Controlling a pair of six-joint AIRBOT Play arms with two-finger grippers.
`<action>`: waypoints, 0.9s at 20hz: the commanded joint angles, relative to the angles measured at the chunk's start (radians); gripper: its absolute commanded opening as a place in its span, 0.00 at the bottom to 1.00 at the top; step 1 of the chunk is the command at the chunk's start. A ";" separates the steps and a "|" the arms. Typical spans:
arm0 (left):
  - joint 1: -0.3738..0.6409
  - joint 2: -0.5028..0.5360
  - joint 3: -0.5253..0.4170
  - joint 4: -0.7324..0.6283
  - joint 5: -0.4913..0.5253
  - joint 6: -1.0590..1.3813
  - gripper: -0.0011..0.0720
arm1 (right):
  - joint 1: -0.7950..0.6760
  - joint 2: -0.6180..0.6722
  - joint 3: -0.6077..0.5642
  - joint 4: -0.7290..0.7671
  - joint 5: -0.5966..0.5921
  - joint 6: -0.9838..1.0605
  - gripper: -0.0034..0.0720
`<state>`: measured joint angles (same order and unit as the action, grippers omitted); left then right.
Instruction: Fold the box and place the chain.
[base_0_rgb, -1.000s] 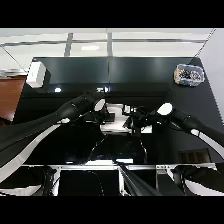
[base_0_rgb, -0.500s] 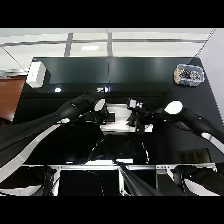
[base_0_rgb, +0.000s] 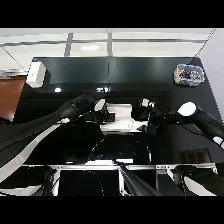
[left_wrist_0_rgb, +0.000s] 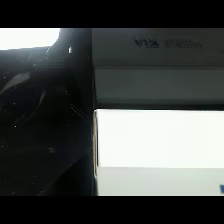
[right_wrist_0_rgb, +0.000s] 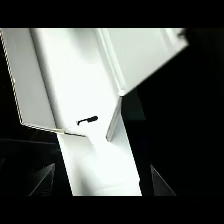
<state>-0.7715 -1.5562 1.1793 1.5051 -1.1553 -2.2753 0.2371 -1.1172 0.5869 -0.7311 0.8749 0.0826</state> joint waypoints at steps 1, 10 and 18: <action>0.000 0.000 0.001 0.001 0.002 0.001 0.05 | 0.064 -0.041 -0.016 0.002 -0.024 -0.235 0.94; 0.001 0.000 0.001 0.002 0.000 0.001 0.05 | 0.126 -0.078 -0.014 0.084 -0.095 -0.345 0.44; 0.001 0.000 0.001 0.001 0.002 0.001 0.05 | 0.124 -0.078 -0.014 0.121 -0.138 -0.322 0.44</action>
<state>-0.7715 -1.5562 1.1793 1.5063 -1.1545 -2.2742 0.3603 -1.1946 0.5732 -0.6392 0.7616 -0.2466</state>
